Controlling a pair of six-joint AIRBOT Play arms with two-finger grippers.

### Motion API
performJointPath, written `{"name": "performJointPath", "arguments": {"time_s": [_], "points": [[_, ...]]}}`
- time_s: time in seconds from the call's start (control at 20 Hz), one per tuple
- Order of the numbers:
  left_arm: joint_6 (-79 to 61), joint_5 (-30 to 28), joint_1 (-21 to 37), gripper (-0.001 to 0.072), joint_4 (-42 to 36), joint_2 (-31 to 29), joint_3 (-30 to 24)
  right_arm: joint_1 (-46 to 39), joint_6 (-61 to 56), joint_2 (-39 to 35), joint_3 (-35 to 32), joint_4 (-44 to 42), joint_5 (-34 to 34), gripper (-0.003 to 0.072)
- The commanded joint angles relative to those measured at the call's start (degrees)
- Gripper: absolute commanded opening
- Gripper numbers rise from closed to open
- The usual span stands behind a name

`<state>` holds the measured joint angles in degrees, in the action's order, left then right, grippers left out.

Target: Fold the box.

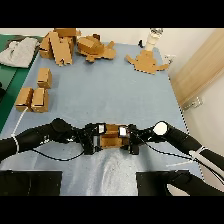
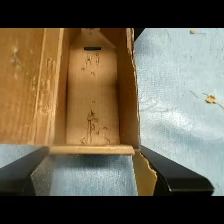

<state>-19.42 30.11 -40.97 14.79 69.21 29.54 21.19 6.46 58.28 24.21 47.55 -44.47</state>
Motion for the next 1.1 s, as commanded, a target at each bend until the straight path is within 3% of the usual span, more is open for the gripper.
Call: {"name": "performJointPath", "arguments": {"time_s": [0.0,0.5,0.6,1.05], "points": [[-3.7,-0.8,-0.9,0.0697,-4.8,0.9,0.2,0.0,0.0,0.0,0.0,0.0,0.0,0.0518],[-3.7,-1.2,-1.2,0.0694,-4.5,0.9,0.2,0.0,0.0,0.0,0.0,0.0,0.0,0.0518],[-3.7,-1.1,-1.2,0.0469,-4.4,0.9,0.2,0.0,0.0,0.0,0.0,0.0,0.0,0.0517],[-3.5,-1.2,-1.2,0.047,-4.5,0.9,0.2,0.0,0.0,0.0,0.0,-1.6,-0.1,0.0517]]}}
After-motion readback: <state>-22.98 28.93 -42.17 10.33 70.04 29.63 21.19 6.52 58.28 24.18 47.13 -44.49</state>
